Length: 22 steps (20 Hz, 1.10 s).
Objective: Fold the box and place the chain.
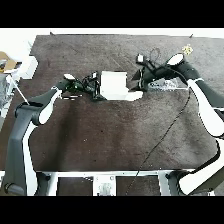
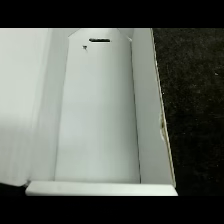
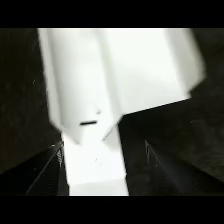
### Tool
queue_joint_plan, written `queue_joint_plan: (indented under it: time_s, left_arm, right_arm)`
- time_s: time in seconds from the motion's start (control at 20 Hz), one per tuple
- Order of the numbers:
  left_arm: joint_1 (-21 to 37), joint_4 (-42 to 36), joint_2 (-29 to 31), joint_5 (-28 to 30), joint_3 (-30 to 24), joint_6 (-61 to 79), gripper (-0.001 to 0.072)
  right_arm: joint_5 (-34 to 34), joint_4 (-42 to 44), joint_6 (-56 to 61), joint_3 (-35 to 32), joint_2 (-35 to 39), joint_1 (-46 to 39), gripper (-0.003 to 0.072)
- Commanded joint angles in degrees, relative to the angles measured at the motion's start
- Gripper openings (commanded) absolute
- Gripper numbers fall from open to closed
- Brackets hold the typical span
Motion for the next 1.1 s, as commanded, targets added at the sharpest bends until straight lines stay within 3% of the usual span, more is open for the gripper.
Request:
queue_joint_plan:
  time_s: [0.0, 0.15, 0.25, 0.35, 0.4, 0.75, 0.85, 1.05]
  left_arm:
    - [0.0, 0.0, 0.0, 0.0, 0.0, 0.0, 0.0344]
    - [0.0, 0.0, 0.0, 0.0, 0.0, 0.0, 0.0344]
    - [0.0, 0.0, 0.0, 0.0, 0.0, 0.0, 0.0344]
    - [0.0, 0.0, 0.0, 0.0, 0.0, 0.0, 0.0344]
    - [0.0, 0.0, 0.0, 0.0, 0.0, 0.0, 0.0344]
    - [0.0, 0.0, 0.0, 0.0, 0.0, 0.0, 0.0344]
    - [0.0, 0.0, 0.0, 0.0, 0.0, 0.0, 0.0344]
    - [0.0, 0.0, 0.0, 0.0, 0.0, 0.0, 0.0344]
  right_arm:
    - [-1.8, -7.4, -4.0, -2.9, -1.0, 1.8, 0.0566]
    - [-2.3, -5.2, -4.4, -2.9, -2.8, 1.9, 0.0495]
    - [-3.2, -2.8, -5.7, -2.9, -4.0, 1.9, 0.0391]
    - [-4.9, -1.3, -5.7, -2.9, -4.6, 1.9, 0.0382]
    - [-5.3, -0.6, -5.6, -2.9, -4.7, 1.9, 0.0331]
    - [-5.4, 3.8, -5.7, -2.9, -4.7, 1.9, 0.0322]
    - [-4.6, 5.8, -5.7, -2.9, -4.8, 1.9, 0.0255]
    - [-4.3, 11.7, -6.4, -3.0, -6.6, 2.2, 0.0255]
